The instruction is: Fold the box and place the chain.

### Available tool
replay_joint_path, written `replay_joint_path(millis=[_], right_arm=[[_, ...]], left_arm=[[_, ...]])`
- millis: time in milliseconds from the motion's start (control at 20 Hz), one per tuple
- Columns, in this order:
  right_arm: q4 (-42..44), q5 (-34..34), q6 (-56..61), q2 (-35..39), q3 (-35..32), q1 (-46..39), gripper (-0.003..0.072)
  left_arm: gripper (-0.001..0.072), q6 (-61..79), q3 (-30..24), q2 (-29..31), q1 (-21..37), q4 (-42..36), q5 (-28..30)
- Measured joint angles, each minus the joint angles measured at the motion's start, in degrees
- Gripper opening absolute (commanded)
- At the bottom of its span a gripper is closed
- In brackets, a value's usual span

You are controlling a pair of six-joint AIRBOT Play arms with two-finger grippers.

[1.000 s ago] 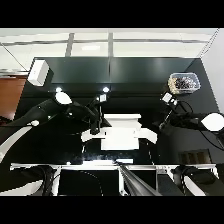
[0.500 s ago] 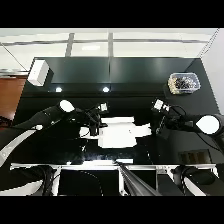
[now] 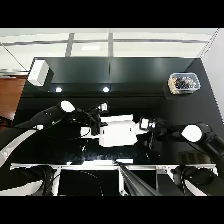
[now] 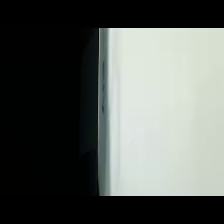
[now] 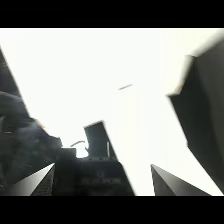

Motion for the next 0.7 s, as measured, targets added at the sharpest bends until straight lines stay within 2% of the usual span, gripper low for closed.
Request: replay_joint_path(millis=[200,400,550,700], right_arm=[[1.62,-3.37,-3.06,-2.82,-0.94,4.22,0.0686],[4.35,-9.64,-5.25,-5.68,-1.18,7.78,0.0687],[7.23,-14.64,-5.84,-6.51,-0.42,8.98,0.0687],[7.96,-16.85,-6.01,-6.84,1.36,8.96,0.0687]], left_arm=[[0.0026,0.07,0.00,0.00,0.00,0.09,0.17],[0.0025,0.07,0.00,0.00,0.00,0.26,0.31],[0.0025,0.07,0.00,0.00,0.00,0.24,0.37],[0.0025,0.07,0.00,0.00,0.00,0.24,0.39]])
